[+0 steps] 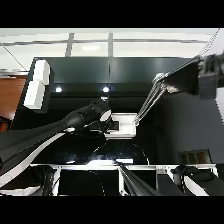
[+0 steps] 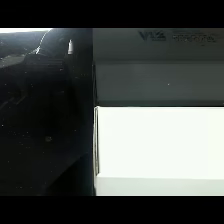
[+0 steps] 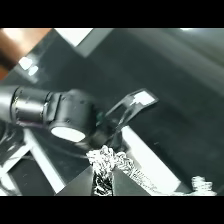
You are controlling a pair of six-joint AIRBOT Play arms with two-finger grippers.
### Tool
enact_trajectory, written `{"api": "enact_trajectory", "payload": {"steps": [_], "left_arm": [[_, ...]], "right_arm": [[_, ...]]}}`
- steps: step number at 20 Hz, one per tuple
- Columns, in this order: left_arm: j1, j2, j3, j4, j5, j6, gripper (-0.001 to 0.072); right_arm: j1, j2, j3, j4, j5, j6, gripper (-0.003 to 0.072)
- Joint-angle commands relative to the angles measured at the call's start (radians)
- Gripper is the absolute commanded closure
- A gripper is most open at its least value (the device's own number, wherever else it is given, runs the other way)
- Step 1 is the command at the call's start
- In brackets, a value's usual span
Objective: Fold the box and place the chain.
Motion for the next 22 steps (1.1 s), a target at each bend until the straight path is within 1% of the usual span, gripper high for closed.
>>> {"api": "enact_trajectory", "payload": {"steps": [1,3,7,10,14,17,19,22], "left_arm": [[0.001,0.000,0.001,0.001,0.001,0.000,0.0678],[0.001,0.000,0.001,0.001,0.001,0.000,0.0678],[0.001,0.000,0.001,0.001,0.001,0.000,0.0678],[0.001,0.000,0.001,0.000,0.000,0.000,0.0678],[0.001,0.000,0.001,0.000,0.000,0.000,0.0678],[0.001,0.000,0.001,0.000,0.000,0.000,0.0678],[0.001,0.000,0.001,0.000,0.000,0.000,0.0678],[0.001,0.000,0.001,0.000,0.000,0.000,0.0678]], "right_arm": [[0.019,0.001,-0.101,0.116,-0.007,-0.049,0.0677],[0.019,0.001,-0.188,0.180,-0.037,-0.076,0.0677],[0.019,0.000,-0.399,0.209,-0.137,-0.079,0.0678],[0.019,0.000,-0.556,0.208,-0.202,-0.081,0.0678],[0.032,0.000,-0.729,0.205,-0.302,-0.081,0.0678],[0.091,0.000,-0.828,0.204,-0.444,-0.079,0.0676],[0.139,-0.012,-0.861,0.204,-0.532,-0.079,0.0676],[0.182,-0.043,-0.867,0.195,-0.580,-0.079,0.0675]]}}
